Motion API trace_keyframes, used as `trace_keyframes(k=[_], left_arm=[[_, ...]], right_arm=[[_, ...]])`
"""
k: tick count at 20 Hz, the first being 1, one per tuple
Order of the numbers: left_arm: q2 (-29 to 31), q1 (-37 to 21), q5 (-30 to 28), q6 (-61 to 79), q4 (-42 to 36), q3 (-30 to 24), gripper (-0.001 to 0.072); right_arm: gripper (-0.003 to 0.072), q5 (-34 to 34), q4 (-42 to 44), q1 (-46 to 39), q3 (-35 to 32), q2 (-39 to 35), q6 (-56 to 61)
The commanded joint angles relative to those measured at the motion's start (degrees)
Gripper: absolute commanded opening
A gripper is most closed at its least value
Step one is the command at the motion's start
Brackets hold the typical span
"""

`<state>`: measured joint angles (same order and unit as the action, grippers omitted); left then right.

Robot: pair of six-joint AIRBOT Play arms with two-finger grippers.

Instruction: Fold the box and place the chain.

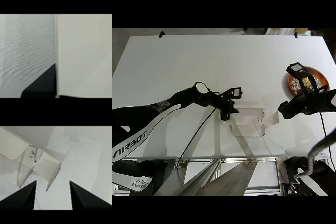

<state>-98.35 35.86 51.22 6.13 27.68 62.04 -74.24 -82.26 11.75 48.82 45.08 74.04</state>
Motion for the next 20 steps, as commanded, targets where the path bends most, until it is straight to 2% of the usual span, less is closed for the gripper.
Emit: trace_keyframes(k=[1,5,11,20], left_arm=[[0.9,0.3,0.8,-1.6,-1.6,0.0,0.0005],[4.7,1.6,-4.4,-8.4,4.2,0.0,0.0007],[4.8,1.7,-5.0,-14.6,12.1,0.0,0.0007],[4.5,1.7,-5.0,-14.5,13.2,0.0,0.0009]], right_arm=[[0.0462,-0.6,0.2,0.0,0.0,0.0,-1.1],[0.0462,-0.6,0.1,0.0,0.0,0.0,-1.1],[0.0462,-0.3,0.0,0.0,0.0,0.0,-1.1],[0.0462,-0.2,0.0,0.0,0.0,0.0,-1.1]])
